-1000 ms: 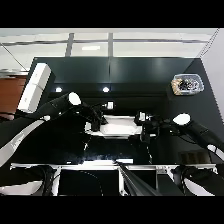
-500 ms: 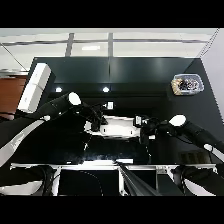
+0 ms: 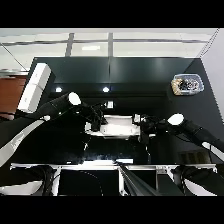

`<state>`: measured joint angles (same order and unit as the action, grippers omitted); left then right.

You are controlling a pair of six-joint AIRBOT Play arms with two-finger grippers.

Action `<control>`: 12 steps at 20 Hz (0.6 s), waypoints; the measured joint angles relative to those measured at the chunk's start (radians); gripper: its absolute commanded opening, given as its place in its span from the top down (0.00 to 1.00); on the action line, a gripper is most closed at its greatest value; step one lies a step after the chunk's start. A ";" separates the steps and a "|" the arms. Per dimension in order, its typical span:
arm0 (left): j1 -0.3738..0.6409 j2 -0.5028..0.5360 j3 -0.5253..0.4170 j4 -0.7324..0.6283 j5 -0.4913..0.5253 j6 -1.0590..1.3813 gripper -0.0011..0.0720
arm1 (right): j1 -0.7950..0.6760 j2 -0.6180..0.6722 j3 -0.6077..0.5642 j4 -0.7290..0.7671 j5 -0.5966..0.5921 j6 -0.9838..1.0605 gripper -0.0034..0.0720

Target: Fold the box and place the chain.

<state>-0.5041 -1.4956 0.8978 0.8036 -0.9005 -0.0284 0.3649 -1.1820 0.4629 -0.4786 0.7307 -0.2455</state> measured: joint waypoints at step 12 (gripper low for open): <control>0.000 0.000 0.000 0.000 0.000 -0.002 0.95 | 0.037 -0.008 0.005 -0.057 -0.035 0.050 0.02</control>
<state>-0.5041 -1.4960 0.8978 0.8032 -0.9005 -0.0299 0.4015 -1.1896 0.4679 -0.5354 0.6956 -0.1951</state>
